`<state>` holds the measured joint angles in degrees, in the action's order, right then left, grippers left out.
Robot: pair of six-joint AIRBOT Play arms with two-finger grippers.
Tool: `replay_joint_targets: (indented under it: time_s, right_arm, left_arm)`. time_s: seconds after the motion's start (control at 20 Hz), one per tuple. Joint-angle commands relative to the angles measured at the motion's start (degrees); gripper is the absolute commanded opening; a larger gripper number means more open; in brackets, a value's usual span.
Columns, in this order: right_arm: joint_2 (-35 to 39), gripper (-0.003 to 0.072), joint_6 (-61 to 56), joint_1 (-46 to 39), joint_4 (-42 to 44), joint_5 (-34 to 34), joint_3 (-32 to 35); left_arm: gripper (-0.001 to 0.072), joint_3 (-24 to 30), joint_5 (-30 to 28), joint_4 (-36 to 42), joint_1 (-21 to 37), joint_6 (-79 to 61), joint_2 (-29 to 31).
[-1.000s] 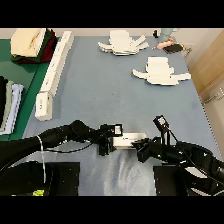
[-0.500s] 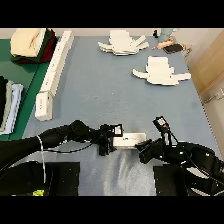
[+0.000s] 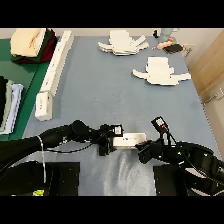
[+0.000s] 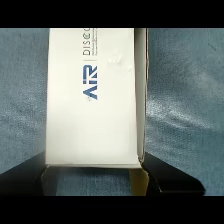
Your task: Fold the box.
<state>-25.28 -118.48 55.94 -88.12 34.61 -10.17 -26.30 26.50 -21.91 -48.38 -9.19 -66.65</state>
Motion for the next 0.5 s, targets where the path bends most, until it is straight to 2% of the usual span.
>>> replay_joint_targets:
  time_s: [0.0, 0.15, 0.45]
  right_arm:
    - [-0.72, 0.0001, -0.24, -0.04, -0.35, 2.86, 0.11]
    - [-0.24, 0.0001, -0.2, -0.04, -0.57, 2.78, -0.59]
    - [5.51, 0.0001, -0.61, -0.04, -7.15, 2.58, -5.14]
  left_arm:
    - [0.0524, 0.0, 0.02, 0.04, 0.0, 0.02, 0.04]
    - [0.0525, 0.0, 0.02, 0.04, 0.0, 0.02, 0.04]
    - [0.0525, 0.0, 0.02, 0.04, 0.0, 0.02, 0.04]
